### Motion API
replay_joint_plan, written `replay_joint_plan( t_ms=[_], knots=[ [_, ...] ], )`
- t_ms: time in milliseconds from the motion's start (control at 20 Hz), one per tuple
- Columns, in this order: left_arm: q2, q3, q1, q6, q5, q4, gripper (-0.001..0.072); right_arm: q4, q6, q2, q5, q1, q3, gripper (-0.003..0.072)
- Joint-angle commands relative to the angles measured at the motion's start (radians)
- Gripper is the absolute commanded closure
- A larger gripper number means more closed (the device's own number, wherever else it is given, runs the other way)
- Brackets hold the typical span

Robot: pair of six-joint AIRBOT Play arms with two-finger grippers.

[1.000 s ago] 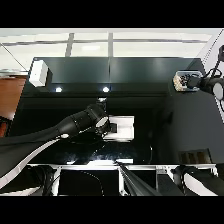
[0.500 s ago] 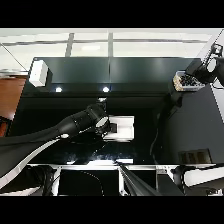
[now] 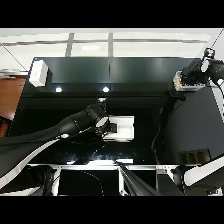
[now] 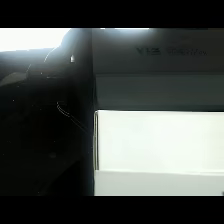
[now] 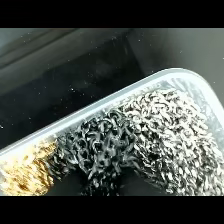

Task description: Fold the box and place the chain.

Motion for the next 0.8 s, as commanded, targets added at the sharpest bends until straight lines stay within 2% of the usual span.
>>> replay_joint_plan(
  t_ms=[0,150,250,500,750],
  knots=[
    [-0.001,0.0,0.0,0.0,0.002,0.0,0.0679,0.017,-0.023,-0.008,0.097,-0.003,0.029,0.0648],
    [-0.001,0.0,0.0,0.0,0.002,0.0,0.0679,0.022,-0.123,0.013,0.215,-0.006,0.097,0.0638],
    [-0.001,0.0,0.0,0.0,0.002,0.0,0.0679,0.023,-0.172,0.06,0.253,-0.008,0.137,0.064],
    [-0.001,0.0,0.0,0.0,0.002,0.0,0.068,0.122,-0.336,0.282,0.257,-0.008,0.146,0.0642],
    [-0.001,0.0,0.0,0.0,0.002,0.0,0.0679,0.27,-0.351,0.538,0.245,-0.008,0.146,0.0642]
  ],
)
